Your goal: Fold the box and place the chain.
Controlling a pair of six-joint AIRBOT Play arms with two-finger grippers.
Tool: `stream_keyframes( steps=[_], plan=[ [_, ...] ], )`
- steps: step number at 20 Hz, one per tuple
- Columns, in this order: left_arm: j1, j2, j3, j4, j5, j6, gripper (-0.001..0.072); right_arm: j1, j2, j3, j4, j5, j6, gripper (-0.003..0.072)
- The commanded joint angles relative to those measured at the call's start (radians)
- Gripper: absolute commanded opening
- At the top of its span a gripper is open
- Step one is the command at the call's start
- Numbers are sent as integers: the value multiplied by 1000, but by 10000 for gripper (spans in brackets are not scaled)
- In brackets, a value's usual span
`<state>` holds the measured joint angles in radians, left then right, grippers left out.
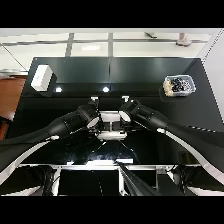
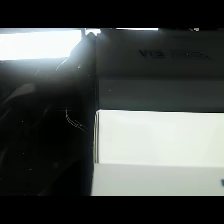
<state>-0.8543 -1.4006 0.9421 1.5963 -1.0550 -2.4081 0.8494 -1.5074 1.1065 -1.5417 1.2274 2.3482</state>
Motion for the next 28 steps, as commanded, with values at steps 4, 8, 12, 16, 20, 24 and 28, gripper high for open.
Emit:
stream_keyframes(
  steps=[4,8,12,16,20,24,28],
  plan=[
    [1,0,-1,0,1,-1,31,1,-1,1,27,-28,0,33],
    [0,0,-1,0,0,-1,31,0,0,1,31,-34,0,32],
    [0,0,-1,0,1,-1,31,0,3,2,24,-23,0,218],
    [1,0,-1,1,0,-1,31,-2,50,5,12,8,-88,443],
    [1,0,-1,2,0,-1,31,-24,200,5,-107,105,-215,439],
    [1,0,-1,2,0,-1,31,-152,366,4,-261,214,-352,439],
    [1,0,-1,10,0,-1,31,-412,413,-3,-357,134,-439,438]
  ],
)
